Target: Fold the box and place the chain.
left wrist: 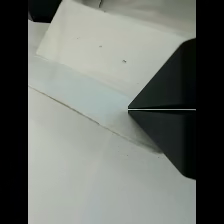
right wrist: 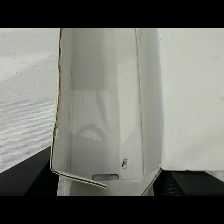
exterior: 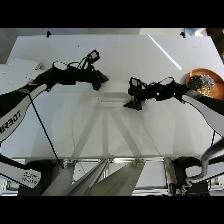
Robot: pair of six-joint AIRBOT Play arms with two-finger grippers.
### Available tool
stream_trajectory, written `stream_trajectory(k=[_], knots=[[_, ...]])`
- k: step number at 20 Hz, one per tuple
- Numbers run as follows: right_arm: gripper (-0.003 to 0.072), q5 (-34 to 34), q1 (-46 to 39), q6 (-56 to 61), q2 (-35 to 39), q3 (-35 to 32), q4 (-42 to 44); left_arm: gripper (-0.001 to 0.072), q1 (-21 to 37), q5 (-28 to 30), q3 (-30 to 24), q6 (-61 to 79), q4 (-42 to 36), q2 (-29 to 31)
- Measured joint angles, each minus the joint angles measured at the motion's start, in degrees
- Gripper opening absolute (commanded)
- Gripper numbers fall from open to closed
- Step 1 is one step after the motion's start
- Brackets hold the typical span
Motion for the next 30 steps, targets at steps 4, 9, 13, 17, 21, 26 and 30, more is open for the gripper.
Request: stream_trajectory(k=[4,9,13,17,21,26,30], knots=[[0.0521,0.1,0.0,-0.1,0.0,0.0,-0.1,0.0012,4.3,-10.8,0.0,-0.2,1.1,3.5],[0.0521,0.1,0.0,0.0,0.0,0.0,-0.1,0.0301,10.4,-21.5,0.0,0.0,12.2,5.8],[0.0521,0.1,0.0,0.0,0.0,0.0,0.0,0.0362,10.6,-23.1,-1.0,2.6,21.9,6.1],[0.0521,0.0,0.0,0.0,0.0,0.0,0.0,0.0593,7.6,-20.7,-3.2,9.6,25.3,5.0],[0.0521,0.0,0.0,0.0,0.0,0.0,0.0,0.0597,3.9,-15.1,-4.8,12.8,26.3,3.6],[0.0521,0.0,0.0,0.0,0.0,0.0,0.0,0.0594,0.9,-11.8,-5.3,15.3,26.7,3.0],[0.0521,0.1,0.0,0.0,0.0,0.0,0.0,0.0507,0.2,-11.5,-5.4,16.0,26.9,2.9]])
